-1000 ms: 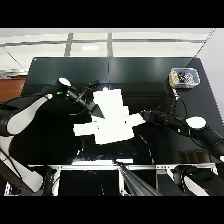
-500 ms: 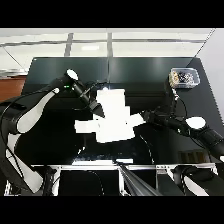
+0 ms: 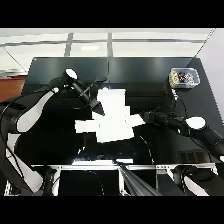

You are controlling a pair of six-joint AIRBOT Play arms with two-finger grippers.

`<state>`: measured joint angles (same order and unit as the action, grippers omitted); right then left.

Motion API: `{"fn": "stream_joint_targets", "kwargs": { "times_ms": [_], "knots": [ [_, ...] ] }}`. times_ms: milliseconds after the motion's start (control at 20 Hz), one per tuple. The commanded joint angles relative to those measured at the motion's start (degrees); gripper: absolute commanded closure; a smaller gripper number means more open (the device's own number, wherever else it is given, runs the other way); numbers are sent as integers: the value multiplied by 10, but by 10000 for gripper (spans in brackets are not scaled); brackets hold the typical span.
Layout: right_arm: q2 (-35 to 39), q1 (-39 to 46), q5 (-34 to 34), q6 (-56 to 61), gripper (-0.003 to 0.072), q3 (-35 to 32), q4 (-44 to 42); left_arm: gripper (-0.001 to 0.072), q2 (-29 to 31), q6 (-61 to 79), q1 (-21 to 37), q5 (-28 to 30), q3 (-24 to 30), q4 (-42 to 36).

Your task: Fold the box and place the chain.

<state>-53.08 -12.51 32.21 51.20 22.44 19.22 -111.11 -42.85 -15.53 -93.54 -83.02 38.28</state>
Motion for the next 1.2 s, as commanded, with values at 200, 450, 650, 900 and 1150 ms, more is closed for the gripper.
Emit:
{"fn": "stream_joint_targets", "kwargs": {
  "times_ms": [200, 450, 650, 900, 1150],
  "knots": [
    [2, 82, 288, 0, -23, 159, 199, 689, 103, 23, 11, 24, 48, 2],
    [1, 92, 293, -67, -23, 198, 366, 685, 276, 299, -26, 291, 286, -57],
    [1, 92, 198, -52, -23, 198, 352, 686, 268, 460, -59, 368, 299, -17],
    [0, 69, 194, -320, -23, 137, 276, 684, 247, 461, -78, 442, 294, -8],
    [-35, -36, 171, -489, -22, 73, 256, 684, 242, 485, -87, 440, 295, 22]
  ]
}}
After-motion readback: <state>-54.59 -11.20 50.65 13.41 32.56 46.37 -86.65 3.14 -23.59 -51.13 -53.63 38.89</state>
